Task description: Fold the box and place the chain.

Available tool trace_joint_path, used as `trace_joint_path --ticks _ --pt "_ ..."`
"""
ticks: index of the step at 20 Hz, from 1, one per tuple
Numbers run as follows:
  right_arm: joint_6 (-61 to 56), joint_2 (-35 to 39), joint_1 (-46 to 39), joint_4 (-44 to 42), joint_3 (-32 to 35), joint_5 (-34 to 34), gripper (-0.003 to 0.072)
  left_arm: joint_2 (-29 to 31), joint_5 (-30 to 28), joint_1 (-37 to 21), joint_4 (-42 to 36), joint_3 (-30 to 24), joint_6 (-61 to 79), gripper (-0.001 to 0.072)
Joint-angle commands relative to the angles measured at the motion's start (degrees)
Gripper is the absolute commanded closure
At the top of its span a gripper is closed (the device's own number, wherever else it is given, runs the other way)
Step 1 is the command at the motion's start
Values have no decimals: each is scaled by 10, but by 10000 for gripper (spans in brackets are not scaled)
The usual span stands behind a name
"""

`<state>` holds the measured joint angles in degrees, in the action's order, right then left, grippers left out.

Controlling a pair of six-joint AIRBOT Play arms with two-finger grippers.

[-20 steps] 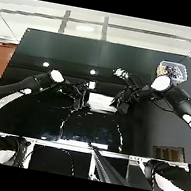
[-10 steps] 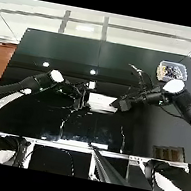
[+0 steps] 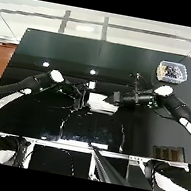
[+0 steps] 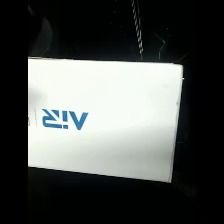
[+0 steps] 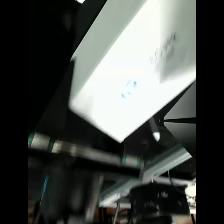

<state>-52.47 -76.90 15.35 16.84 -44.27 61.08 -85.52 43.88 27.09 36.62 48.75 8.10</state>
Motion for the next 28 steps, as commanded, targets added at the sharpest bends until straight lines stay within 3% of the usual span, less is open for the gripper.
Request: trace_joint_path --ticks 1,7,20,23,28 --pt "-20 -21 6 28 1 -21 668 0 0 0 0 0 0 315" --pt "-42 -23 6 76 1 -47 668 0 0 0 0 0 0 315" --pt "-31 -23 22 92 1 -83 668 0 0 0 0 0 0 315" --pt "1 -5 -9 92 0 -43 668 0 0 0 0 0 0 315" --pt "19 90 -148 105 0 102 668 1 -3 0 0 0 0 315"
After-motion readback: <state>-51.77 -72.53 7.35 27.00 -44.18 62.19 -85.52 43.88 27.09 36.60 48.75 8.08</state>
